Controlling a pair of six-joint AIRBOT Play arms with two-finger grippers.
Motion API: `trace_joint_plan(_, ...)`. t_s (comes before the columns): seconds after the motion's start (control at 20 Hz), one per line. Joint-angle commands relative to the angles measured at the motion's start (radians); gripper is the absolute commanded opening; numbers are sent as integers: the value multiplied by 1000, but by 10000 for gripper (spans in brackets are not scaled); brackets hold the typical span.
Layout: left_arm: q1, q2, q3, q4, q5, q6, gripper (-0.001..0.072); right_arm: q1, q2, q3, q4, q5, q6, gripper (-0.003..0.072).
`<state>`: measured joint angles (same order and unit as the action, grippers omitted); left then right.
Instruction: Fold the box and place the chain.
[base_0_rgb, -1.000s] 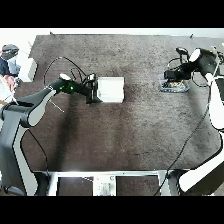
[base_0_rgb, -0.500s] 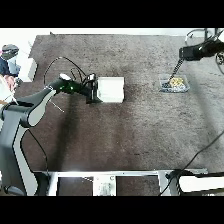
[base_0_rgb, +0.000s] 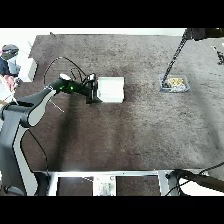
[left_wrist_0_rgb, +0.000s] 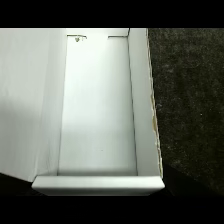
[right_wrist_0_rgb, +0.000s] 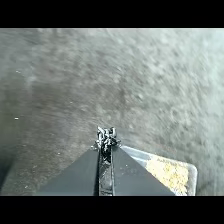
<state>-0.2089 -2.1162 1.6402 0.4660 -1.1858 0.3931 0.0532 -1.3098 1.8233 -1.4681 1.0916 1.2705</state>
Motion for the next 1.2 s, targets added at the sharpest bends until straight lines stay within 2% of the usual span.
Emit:
trace_joint_plan(0.0,0,0,1,0,0,0,485,33,13,-3,18,69,-22,11)
trace_joint_plan(0.15,0,0,1,0,0,0,485,33,12,-62,88,165,-23,11)
trace_joint_plan(0.35,0,0,1,0,0,0,485,33,12,-254,206,144,-59,11)
trace_joint_plan(0.55,0,0,1,0,0,0,485,33,12,-496,275,17,-81,11)
trace_joint_plan(0.7,0,0,1,0,0,0,485,37,2,-647,432,-105,-198,11)
trace_joint_plan(0.95,0,0,1,0,0,0,485,111,-123,-679,450,-167,-266,13)
trace_joint_plan(1.05,0,0,1,0,0,0,485,115,-163,-679,436,-182,-254,156)
trace_joint_plan(1.15,0,0,1,0,0,0,485,115,-177,-679,417,-182,-254,160)
